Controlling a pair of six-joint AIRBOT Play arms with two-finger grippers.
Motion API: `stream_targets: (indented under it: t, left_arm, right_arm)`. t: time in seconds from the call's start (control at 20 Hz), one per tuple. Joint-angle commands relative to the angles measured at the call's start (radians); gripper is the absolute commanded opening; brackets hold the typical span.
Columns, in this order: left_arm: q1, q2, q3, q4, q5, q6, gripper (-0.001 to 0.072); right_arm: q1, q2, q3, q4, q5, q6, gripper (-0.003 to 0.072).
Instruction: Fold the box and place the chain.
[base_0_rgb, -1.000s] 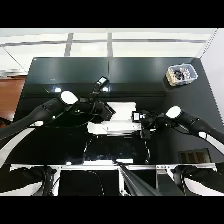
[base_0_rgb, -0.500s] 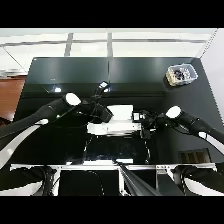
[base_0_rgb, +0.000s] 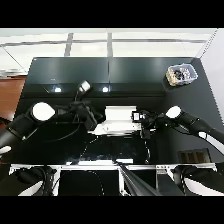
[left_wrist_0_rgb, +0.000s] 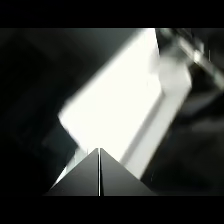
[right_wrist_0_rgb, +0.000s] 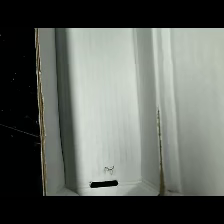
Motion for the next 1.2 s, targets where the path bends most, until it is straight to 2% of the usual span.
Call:
stream_targets:
  t: [0.0,0.05,0.15,0.2,0.25,0.3,0.35,0.45,0.65,0.7,0.75,0.8,0.85,1.15]
  left_arm:
    - [0.000,0.020,-0.100,-0.002,0.008,0.335,0.0347]
    - [0.000,0.011,-0.113,-0.002,0.056,0.408,0.0710]
    - [0.000,-0.015,-0.114,0.010,0.107,0.530,0.0719]
    - [0.000,-0.032,-0.114,0.011,0.114,0.568,0.0707]
    - [-0.001,-0.053,-0.112,0.010,0.107,0.574,0.0670]
    - [-0.008,-0.073,-0.106,0.023,0.097,0.574,0.0595]
    - [-0.026,-0.094,-0.096,0.060,0.095,0.575,0.0577]
    - [-0.068,-0.137,-0.061,0.112,0.095,0.575,0.0578]
    - [-0.121,-0.207,-0.001,0.112,0.117,0.573,0.0577]
    - [-0.124,-0.219,0.008,0.101,0.115,0.573,0.0538]
    - [-0.125,-0.222,0.014,0.093,0.106,0.573,0.0367]
    - [-0.122,-0.222,0.019,0.087,0.088,0.573,0.0148]
    - [-0.122,-0.222,0.025,0.087,0.073,0.573,0.0079]
    - [-0.122,-0.222,0.028,0.032,0.054,0.573,0.0079]
  right_arm:
    - [0.001,-0.001,0.000,0.000,0.000,0.000,0.0098]
    - [0.001,-0.001,0.000,0.000,0.000,0.000,0.0097]
    - [0.001,-0.001,0.000,0.000,0.000,0.000,0.0097]
    - [0.001,-0.001,0.000,0.000,0.000,0.000,0.0097]
    - [0.001,-0.001,0.000,0.000,0.000,0.000,0.0097]
    - [0.001,-0.001,0.000,0.000,0.000,0.000,0.0097]
    - [0.001,-0.001,0.000,0.000,0.000,0.000,0.0097]
    - [0.001,-0.001,0.000,0.000,0.000,0.000,0.0097]
    - [0.001,-0.001,0.000,0.000,0.000,0.000,0.0097]
    - [0.001,-0.001,0.000,0.000,0.000,0.000,0.0097]
    - [0.001,-0.001,0.000,0.000,0.000,0.000,0.0097]
    - [0.001,-0.001,0.000,0.000,0.000,0.000,0.0097]
    - [0.001,-0.001,0.000,0.000,0.000,0.000,0.0097]
    - [0.001,-0.001,0.000,0.000,0.000,0.000,0.0097]
